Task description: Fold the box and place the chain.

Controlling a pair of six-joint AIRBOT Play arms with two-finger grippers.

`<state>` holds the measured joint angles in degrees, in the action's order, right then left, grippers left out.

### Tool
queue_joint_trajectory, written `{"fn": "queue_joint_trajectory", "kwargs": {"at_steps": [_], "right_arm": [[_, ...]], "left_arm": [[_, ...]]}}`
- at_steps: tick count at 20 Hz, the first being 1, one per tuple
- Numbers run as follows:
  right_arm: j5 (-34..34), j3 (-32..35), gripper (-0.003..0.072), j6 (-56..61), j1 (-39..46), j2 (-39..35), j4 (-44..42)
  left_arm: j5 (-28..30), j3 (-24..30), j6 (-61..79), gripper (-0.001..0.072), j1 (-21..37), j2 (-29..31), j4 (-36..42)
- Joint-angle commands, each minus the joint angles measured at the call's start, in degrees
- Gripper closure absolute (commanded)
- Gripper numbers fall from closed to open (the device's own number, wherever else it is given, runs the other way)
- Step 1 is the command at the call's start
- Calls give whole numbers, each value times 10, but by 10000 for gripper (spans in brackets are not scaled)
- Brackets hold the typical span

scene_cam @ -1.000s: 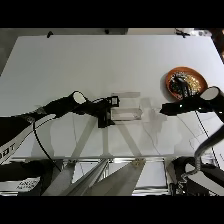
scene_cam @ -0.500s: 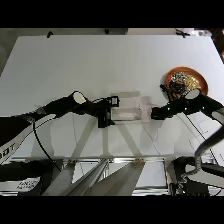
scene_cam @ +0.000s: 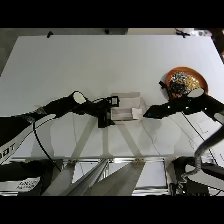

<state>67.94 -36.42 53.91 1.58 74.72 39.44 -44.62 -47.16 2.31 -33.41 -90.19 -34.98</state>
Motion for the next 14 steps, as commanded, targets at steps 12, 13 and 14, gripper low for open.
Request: {"fn": "queue_joint_trajectory", "kwargs": {"at_steps": [12, 13, 14], "right_arm": [[-49, 0, 242, 3, -55, -29, 9], [-65, -1, 243, 10, -69, -29, 9], [-78, -1, 243, 18, -82, -29, 9]], "left_arm": [[0, 0, 0, 538, 0, 0, 0], [0, 0, 0, 538, 0, 0, 0], [0, 0, 0, 538, 0, 0, 0]]}}
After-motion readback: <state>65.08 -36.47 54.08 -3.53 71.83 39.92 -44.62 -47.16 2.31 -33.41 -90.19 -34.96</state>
